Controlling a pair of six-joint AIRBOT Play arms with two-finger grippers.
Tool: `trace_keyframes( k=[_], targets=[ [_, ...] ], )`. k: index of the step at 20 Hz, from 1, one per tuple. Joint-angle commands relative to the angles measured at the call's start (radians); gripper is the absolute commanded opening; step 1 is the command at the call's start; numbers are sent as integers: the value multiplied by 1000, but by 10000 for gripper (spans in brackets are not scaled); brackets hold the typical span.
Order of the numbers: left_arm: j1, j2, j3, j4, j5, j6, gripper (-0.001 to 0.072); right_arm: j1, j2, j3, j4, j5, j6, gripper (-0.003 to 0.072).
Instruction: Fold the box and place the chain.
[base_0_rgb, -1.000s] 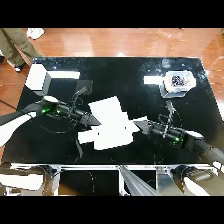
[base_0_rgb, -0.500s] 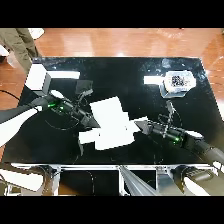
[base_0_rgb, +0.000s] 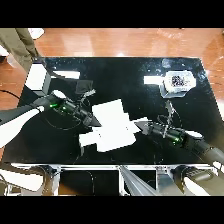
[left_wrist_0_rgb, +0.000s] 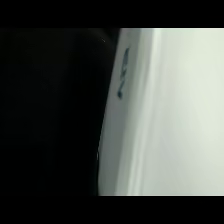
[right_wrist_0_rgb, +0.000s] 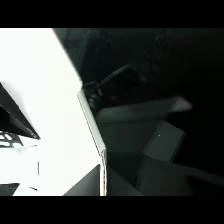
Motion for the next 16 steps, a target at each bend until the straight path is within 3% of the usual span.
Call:
trace_keyframes(
  k=[1, 2, 3, 7, 10, 12, 14, 16],
  targets=[
    [0, -1, 1, 2, 6, -5, 20, -2, 0, -1, -2, -8, 36, 219],
    [1, 0, 2, 2, -2, -5, 20, -14, 0, 0, -3, -8, 61, 638],
    [2, 0, 5, 2, -15, -5, 20, -39, 1, 1, -18, 13, 82, 688],
    [2, 16, 25, 3, -65, -4, 18, -287, 15, 56, -207, 280, 186, 687],
    [0, 72, 30, 8, -37, 3, 16, -479, 26, 177, -493, 460, 323, 686],
    [-27, 144, 30, 39, -16, 4, 15, -522, 29, 298, -673, 560, 385, 686],
    [-85, 239, 27, 144, 62, 3, 14, -523, 29, 413, -784, 651, 389, 686],
    [-143, 322, 10, 224, 174, 4, 15, -523, 29, 502, -801, 658, 389, 687]
  ],
)
